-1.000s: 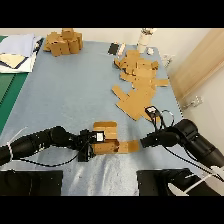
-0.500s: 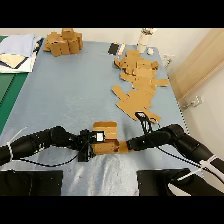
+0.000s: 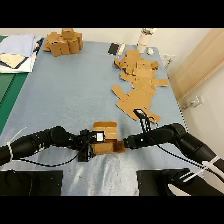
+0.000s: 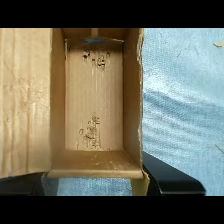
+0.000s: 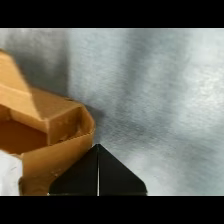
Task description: Fold the box.
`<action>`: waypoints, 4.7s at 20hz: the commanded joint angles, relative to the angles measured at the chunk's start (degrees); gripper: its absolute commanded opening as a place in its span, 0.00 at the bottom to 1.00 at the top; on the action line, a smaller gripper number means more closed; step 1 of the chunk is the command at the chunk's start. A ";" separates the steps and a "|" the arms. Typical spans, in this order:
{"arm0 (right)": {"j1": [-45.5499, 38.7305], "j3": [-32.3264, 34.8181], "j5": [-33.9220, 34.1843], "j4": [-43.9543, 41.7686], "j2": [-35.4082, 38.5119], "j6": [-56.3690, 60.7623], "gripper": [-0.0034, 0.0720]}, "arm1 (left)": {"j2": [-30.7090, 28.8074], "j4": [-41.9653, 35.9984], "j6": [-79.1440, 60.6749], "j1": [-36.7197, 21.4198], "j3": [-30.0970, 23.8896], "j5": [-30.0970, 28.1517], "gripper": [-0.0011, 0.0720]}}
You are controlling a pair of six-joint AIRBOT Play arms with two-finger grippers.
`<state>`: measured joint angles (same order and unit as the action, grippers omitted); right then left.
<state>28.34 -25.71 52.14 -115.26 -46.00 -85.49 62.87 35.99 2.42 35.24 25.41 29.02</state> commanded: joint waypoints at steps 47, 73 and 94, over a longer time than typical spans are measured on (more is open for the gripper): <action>28.22 -27.89 19.71 27.69 -30.60 49.66 0.17 | 0.00 0.02 0.00 0.07 0.02 -0.04 0.73; -15.04 -25.33 5.20 2.95 -22.75 4.26 0.05 | 0.00 0.02 0.00 0.09 0.02 -0.02 0.73; 19.02 -12.74 -8.39 3.17 -11.02 -35.06 0.05 | 0.00 0.02 0.00 0.09 0.02 -0.02 0.73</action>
<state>41.80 -40.32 50.22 -125.43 -60.36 -128.38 62.89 36.01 2.42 35.31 25.41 28.99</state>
